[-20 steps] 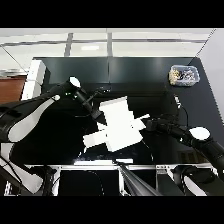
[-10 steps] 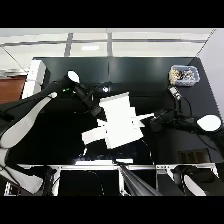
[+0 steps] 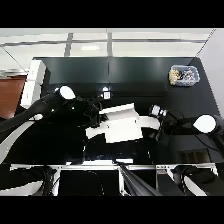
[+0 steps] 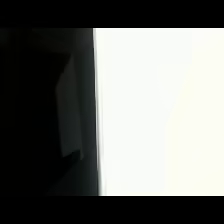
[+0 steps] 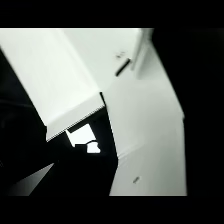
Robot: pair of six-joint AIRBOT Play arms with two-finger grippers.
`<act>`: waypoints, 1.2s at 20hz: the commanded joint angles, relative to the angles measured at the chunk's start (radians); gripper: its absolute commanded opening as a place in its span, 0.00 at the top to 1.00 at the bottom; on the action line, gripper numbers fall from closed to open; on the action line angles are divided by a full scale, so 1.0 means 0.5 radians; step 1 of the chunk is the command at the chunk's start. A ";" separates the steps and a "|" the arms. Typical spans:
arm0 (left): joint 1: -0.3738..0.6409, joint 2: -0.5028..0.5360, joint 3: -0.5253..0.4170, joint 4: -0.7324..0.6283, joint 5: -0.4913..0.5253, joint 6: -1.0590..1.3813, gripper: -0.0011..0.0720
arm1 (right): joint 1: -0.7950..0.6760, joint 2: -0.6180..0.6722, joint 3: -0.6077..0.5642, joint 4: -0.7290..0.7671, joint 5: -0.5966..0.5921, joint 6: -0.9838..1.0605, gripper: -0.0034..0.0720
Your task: Fold the box and place the chain.
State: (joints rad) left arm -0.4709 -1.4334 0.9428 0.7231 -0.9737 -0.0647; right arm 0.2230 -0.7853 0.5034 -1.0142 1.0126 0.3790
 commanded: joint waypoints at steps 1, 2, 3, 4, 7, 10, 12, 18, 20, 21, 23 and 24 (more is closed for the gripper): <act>-0.031 -0.080 0.038 0.038 0.145 0.214 0.94 | 0.117 -0.002 -0.072 -0.037 -0.072 -0.412 0.01; -0.032 -0.121 0.075 0.082 0.143 0.130 0.95 | 0.136 -0.007 -0.079 -0.037 -0.085 -0.432 0.01; -0.034 -0.159 0.105 0.140 0.143 0.066 0.95 | 0.155 -0.014 -0.087 -0.026 -0.121 -0.432 0.01; -0.035 -0.189 0.127 0.187 0.129 0.031 0.95 | 0.176 -0.021 -0.094 -0.020 -0.156 -0.432 0.01; -0.035 -0.259 0.206 0.230 0.008 -0.092 0.95 | 0.208 -0.034 -0.095 -0.019 -0.217 -0.433 0.01; -0.035 -0.275 0.233 0.230 -0.013 -0.098 0.95 | 0.208 -0.034 -0.095 -0.017 -0.255 -0.434 0.02; -0.034 -0.275 0.237 0.248 -0.016 -0.124 0.95 | 0.208 -0.034 -0.095 0.036 -0.253 -0.439 0.01; -0.034 -0.275 0.237 0.307 -0.052 -0.171 0.95 | 0.207 -0.034 0.031 0.031 -0.240 -0.462 0.01; -0.034 -0.275 0.237 0.311 -0.051 -0.171 0.95 | 0.207 -0.034 0.091 0.037 -0.246 -0.461 0.01; -0.034 -0.275 0.237 0.311 -0.051 -0.171 0.95 | 0.207 -0.034 0.116 0.037 -0.253 -0.462 0.01; -0.034 -0.275 0.237 0.311 -0.052 -0.171 0.95 | 0.206 -0.034 0.155 0.031 -0.308 -0.461 0.01; -0.034 -0.275 0.237 0.311 -0.052 -0.171 0.94 | 0.206 -0.034 0.172 0.031 -0.355 -0.462 0.01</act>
State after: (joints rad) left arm -0.4881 -1.5700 1.0603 0.8749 -0.9985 -0.1486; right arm 0.3260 -0.8017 0.5606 -0.9981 0.8749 0.1490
